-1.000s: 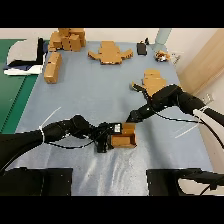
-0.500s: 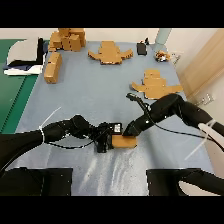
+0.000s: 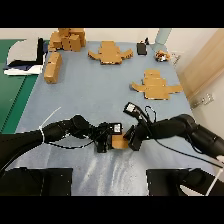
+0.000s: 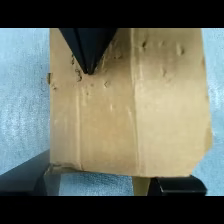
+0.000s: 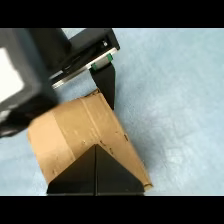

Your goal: Fold the box.

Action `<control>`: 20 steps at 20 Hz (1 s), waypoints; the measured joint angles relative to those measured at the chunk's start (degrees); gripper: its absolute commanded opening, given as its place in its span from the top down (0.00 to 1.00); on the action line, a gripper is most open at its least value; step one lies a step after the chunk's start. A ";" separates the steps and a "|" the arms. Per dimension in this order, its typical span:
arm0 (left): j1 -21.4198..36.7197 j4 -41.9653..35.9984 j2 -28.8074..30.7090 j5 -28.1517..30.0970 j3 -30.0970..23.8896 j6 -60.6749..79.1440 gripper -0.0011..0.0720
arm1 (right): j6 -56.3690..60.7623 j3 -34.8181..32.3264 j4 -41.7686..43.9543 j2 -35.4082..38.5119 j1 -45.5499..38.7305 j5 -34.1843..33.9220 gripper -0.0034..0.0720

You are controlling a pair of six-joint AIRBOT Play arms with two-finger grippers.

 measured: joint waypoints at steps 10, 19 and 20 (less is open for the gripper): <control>0.00 -0.02 0.00 0.00 0.00 0.00 0.35 | 14.53 -10.45 -34.86 8.52 21.57 16.02 0.45; 0.00 -0.02 0.00 0.00 0.00 0.00 0.35 | 17.53 -10.88 -44.30 9.11 26.27 17.44 0.25; 0.00 0.00 0.00 0.00 0.00 0.00 0.35 | 17.57 -10.91 -44.22 9.11 27.32 16.98 0.25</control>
